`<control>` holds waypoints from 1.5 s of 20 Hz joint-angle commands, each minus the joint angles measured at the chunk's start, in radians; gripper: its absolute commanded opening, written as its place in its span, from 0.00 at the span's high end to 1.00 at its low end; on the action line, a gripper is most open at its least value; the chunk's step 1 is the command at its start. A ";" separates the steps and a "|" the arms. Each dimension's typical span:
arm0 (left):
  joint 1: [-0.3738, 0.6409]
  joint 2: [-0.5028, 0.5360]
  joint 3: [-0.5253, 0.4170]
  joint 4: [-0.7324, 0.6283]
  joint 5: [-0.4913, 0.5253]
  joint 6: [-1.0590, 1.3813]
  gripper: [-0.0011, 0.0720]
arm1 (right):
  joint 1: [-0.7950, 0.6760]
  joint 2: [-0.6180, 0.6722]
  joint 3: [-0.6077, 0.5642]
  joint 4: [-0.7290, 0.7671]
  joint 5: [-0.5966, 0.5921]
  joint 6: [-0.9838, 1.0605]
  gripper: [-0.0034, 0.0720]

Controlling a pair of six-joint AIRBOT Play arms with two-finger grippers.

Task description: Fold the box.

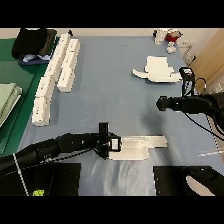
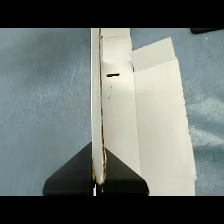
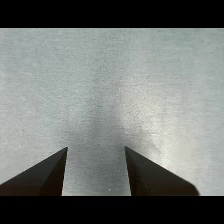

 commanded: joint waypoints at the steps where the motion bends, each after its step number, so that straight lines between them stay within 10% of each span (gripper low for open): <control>1: -0.039 -0.021 -0.026 0.003 0.071 -0.014 0.97 | 0.000 0.000 0.001 0.001 0.001 0.000 0.23; 9: -0.035 0.003 -0.014 0.004 0.022 -0.091 0.97 | 0.000 0.000 0.001 0.001 -0.001 0.000 0.23; 21: 0.314 -0.108 0.180 0.016 -0.539 -0.123 0.97 | 0.000 0.000 0.001 0.021 0.000 0.000 0.23; 30: 0.324 -0.201 0.209 0.011 -0.590 -0.120 0.96 | 0.000 0.000 0.001 0.021 0.000 0.000 0.23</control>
